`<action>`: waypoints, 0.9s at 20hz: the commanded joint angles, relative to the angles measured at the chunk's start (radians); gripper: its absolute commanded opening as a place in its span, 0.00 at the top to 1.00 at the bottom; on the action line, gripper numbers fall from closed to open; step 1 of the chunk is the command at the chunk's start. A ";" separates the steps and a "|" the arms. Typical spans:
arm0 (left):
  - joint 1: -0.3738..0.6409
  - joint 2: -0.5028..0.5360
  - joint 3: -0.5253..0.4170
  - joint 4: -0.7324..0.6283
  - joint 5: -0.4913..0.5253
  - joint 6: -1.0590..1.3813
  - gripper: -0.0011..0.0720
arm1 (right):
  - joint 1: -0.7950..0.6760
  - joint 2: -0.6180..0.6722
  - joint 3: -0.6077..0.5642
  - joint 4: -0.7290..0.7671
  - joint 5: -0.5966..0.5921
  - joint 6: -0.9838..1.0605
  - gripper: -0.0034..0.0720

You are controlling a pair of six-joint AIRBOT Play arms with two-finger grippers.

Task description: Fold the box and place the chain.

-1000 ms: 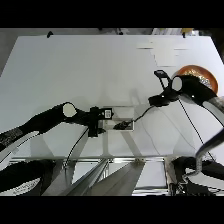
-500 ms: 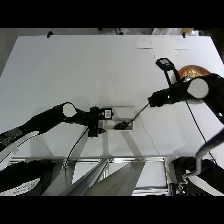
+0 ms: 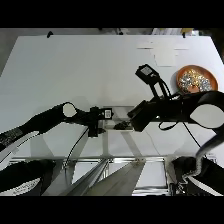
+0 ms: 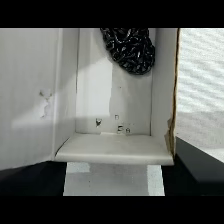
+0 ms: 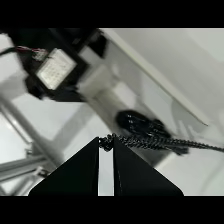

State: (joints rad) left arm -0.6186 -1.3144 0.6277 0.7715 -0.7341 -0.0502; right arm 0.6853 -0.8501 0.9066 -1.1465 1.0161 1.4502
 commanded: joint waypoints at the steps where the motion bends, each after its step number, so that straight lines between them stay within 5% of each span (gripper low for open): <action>1: 0.000 0.001 0.001 0.000 0.000 0.000 0.56 | 0.045 0.009 0.001 0.076 -0.060 -0.019 0.94; 8: 0.000 0.001 0.001 0.000 0.000 0.000 0.56 | 0.045 0.011 0.001 0.190 -0.086 -0.076 0.94; 18: 0.000 0.001 0.001 0.000 0.000 0.000 0.56 | 0.044 -0.085 -0.004 0.069 -0.080 -0.057 0.94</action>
State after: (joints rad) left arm -0.6186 -1.3144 0.6277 0.7715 -0.7341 -0.0502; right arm 0.7288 -0.8936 0.9035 -1.0622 0.9344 1.3907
